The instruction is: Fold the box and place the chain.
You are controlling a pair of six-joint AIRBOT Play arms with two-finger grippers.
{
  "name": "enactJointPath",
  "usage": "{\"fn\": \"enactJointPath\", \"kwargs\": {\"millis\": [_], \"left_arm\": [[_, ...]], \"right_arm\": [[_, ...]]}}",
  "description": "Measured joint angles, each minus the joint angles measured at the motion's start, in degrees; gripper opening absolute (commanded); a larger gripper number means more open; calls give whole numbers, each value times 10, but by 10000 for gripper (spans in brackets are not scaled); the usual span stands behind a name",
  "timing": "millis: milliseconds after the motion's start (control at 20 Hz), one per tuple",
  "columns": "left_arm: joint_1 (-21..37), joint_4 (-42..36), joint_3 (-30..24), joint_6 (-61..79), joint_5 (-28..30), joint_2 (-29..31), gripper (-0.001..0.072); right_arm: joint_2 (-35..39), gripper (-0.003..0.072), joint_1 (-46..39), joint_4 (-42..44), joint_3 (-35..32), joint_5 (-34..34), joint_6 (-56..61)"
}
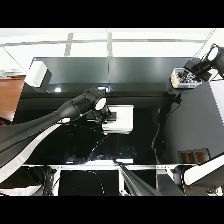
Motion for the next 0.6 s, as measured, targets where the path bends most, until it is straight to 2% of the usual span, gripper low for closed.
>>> {"fn": "enactJointPath", "kwargs": {"millis": [300,400,500,600], "left_arm": [[0,0,0,0,-2,0,26],[0,0,0,0,-3,0,26],[0,0,0,0,-3,0,26],[0,0,0,0,-3,0,26]], "right_arm": [[-31,543,3,12,21,-2,-7],[-39,426,4,12,23,-1,-9],[-44,424,4,12,24,-1,-9],[-47,301,4,12,24,1,-9]]}}
